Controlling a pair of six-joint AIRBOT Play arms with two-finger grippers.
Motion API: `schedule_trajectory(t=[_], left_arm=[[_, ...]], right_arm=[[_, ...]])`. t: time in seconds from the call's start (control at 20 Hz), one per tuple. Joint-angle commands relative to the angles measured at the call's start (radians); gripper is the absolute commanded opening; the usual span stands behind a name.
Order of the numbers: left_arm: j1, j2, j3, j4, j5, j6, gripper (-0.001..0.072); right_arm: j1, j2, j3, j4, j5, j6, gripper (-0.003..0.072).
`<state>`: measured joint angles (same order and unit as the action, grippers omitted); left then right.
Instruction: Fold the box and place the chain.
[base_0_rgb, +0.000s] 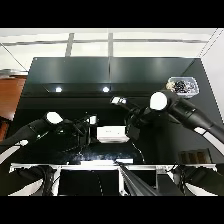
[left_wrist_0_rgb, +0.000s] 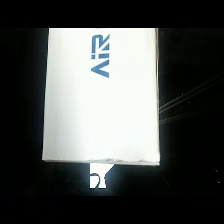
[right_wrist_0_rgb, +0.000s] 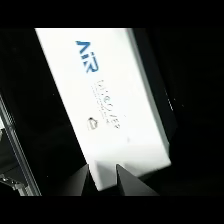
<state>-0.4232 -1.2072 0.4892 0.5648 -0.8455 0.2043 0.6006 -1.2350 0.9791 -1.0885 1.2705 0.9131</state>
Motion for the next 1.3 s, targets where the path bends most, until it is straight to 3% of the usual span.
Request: schedule_trajectory(t=[0.0,0.05,0.15,0.25,0.35,0.6,1.25], left_arm=[[0.000,0.000,0.000,0.000,0.000,0.001,0.0493],[0.000,0.000,0.000,0.000,0.000,0.001,0.0493],[0.000,0.000,0.000,0.000,0.000,0.001,0.0493],[0.000,0.000,0.000,0.000,0.000,0.001,0.0493],[0.000,0.000,0.000,0.000,0.000,0.001,0.0493],[0.000,0.000,0.000,0.000,0.000,0.001,0.0493],[0.000,0.000,0.000,0.000,0.000,0.001,0.0493]], right_arm=[[-0.112,0.040,0.000,0.096,0.107,0.102,0.0070],[-0.169,0.043,-0.008,0.171,0.154,0.124,0.0024],[-0.270,0.051,-0.072,0.348,0.151,0.184,0.0023],[-0.306,0.052,-0.172,0.562,0.082,0.208,0.0024],[-0.272,0.051,-0.268,0.673,-0.018,0.209,0.0023],[-0.165,0.049,-0.374,0.722,-0.234,0.262,0.0024],[-0.092,-0.023,-0.376,0.706,-0.345,0.261,0.0023]])
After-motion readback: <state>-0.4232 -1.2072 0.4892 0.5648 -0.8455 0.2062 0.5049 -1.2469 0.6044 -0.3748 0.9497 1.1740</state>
